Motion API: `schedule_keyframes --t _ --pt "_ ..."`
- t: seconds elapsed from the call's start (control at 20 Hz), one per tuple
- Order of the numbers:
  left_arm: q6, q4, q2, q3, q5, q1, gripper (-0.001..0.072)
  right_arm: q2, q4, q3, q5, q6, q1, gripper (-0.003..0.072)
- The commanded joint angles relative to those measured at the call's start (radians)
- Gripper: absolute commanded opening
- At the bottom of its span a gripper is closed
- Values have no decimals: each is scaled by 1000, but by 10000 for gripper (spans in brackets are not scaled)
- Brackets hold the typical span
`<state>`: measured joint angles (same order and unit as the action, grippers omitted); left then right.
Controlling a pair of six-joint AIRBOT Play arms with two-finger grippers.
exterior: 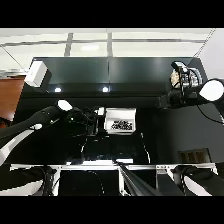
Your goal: Fold the box and place the chain.
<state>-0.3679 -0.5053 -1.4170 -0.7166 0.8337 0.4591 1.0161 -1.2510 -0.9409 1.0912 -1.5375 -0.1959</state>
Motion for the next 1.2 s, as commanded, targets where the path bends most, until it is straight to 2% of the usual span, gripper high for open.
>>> schedule_keyframes --t 0.0,0.15,0.35,0.45,0.65,0.75,0.95,1.15 --pt "6 -6 -1 -1 -58 37 369 67 97 0 -148 24 0 690" --pt "52 -6 -1 -1 -74 35 370 131 223 -16 -222 129 0 690" --pt "58 -6 -1 -1 -75 36 370 224 452 -19 -168 415 -5 687" --pt "58 -6 -1 -1 -75 36 370 241 446 -19 -159 537 -39 687" --pt "58 -6 -1 -1 -75 36 369 240 442 -21 -38 922 -72 687" --pt "58 -6 -1 -1 -74 36 369 236 438 -48 7 981 -89 687" --pt "58 -6 -1 -1 -74 36 370 236 354 -48 0 1123 -141 687" --pt "59 -6 -1 -1 -74 36 369 236 361 -48 -3 1278 -153 687"
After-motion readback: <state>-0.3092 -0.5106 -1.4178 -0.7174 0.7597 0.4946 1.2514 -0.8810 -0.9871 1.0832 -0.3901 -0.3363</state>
